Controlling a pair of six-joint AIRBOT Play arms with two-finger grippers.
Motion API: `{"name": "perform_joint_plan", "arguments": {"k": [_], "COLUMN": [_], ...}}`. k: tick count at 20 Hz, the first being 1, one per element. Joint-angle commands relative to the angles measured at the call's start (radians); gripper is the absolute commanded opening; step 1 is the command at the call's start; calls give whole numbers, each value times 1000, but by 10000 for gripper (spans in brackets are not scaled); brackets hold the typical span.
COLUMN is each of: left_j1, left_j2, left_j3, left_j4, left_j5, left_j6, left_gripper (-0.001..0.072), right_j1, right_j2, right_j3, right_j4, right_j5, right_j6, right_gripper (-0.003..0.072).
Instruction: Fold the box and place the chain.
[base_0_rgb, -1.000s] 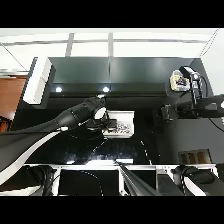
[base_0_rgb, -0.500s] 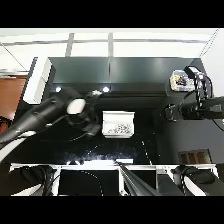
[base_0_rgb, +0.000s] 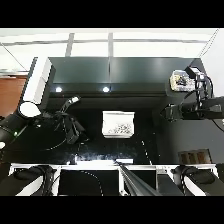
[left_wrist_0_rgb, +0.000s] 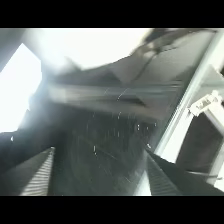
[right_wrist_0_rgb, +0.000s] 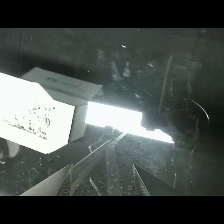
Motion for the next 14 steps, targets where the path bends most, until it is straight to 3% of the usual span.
{"name": "perform_joint_plan", "arguments": {"k": [1, 3, 5, 8, 14], "left_j1": [-15, -64, -108, -149, -159], "left_j2": [-48, -103, -167, -248, -312], "left_j3": [-32, -6, 40, 98, 101], "left_j4": [-120, -113, -113, -116, -178], "left_j5": [158, 271, 301, 293, 227], "left_j6": [547, 603, 669, 703, 703], "left_gripper": [715, 715, 715, 715, 714], "right_j1": [0, 0, 0, 0, 0], "right_j2": [0, 0, 0, 0, 0], "right_j3": [1, 0, 0, 0, 0], "right_j4": [0, 0, -1, -1, -1], "right_j5": [-1, 2, 1, -4, -20], "right_j6": [26, 39, 57, 62, 61], "right_gripper": [455, 455, 455, 455, 455]}}
